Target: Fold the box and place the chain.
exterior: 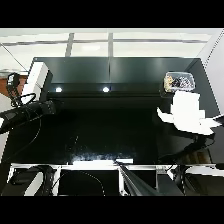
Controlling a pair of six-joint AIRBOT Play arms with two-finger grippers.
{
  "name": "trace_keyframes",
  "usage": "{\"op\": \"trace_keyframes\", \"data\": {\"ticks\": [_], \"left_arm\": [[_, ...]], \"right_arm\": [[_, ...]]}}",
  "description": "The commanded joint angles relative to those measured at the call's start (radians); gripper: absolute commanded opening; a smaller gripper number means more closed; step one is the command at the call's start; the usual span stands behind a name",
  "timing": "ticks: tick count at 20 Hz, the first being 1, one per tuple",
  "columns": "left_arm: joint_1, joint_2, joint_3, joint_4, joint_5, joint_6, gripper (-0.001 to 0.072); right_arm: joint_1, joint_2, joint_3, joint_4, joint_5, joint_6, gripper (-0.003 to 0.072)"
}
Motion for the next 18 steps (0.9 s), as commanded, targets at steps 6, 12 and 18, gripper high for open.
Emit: {"op": "trace_keyframes", "data": {"ticks": [6, 12, 18], "left_arm": [[-0.001, 0.000, 0.000, -0.006, -0.013, 0.000, 0.0705], [-0.001, 0.000, 0.000, -0.006, -0.012, 0.000, 0.0705], [-0.001, 0.000, 0.000, -0.006, -0.005, 0.000, 0.0705]], "right_arm": [[0.089, 0.048, 0.002, -0.007, -0.065, 0.006, 0.0025], [0.222, 0.125, -0.082, 0.110, -0.057, 0.025, 0.0024], [0.539, 0.383, -0.320, 0.238, 0.192, 0.174, 0.0025]]}}
